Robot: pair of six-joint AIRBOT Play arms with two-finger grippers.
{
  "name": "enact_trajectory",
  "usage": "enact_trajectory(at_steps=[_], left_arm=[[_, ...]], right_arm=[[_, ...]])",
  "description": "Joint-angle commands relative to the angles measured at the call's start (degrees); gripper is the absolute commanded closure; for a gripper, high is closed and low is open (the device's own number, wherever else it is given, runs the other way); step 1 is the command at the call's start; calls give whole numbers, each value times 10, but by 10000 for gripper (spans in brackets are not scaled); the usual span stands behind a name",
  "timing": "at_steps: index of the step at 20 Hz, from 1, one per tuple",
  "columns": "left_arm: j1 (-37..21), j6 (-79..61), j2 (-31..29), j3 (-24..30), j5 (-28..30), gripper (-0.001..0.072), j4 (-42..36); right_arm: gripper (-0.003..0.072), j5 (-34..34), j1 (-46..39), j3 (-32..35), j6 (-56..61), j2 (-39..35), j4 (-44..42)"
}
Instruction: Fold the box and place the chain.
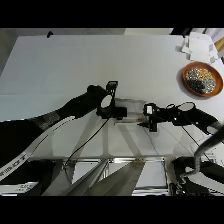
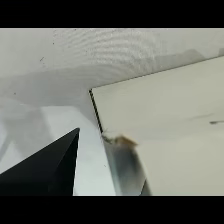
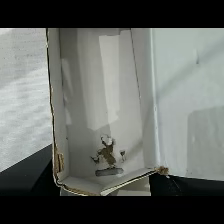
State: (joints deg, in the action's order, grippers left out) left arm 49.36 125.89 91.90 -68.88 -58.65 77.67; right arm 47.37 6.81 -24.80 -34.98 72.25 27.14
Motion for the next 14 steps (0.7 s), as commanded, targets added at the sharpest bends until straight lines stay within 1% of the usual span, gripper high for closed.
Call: enact_trajectory(at_steps=[1,2,3,4,5,7,9,10,12,13,14], left_arm=[[8,43,25,-30,-50,258,11],[8,45,34,-47,-70,263,15],[8,48,41,-57,-81,304,15],[10,61,46,-63,-85,328,17],[12,80,47,-64,-85,329,20],[18,114,49,-64,-79,448,36],[22,134,52,-64,-76,452,37],[25,145,56,-64,-76,472,33],[29,148,64,-64,-74,601,27],[32,148,66,-64,-73,634,28],[33,148,67,-64,-71,651,29]], right_arm=[[274,0,0,0,0,0,0],[274,0,0,0,0,0,0],[274,0,0,0,0,0,0],[274,0,0,0,0,0,0],[274,0,0,0,0,0,0],[274,0,0,0,0,0,0],[274,0,0,0,0,0,0],[274,0,0,0,0,0,0],[274,0,0,0,0,0,0],[274,0,0,0,0,0,0],[274,0,0,0,0,0,0]])
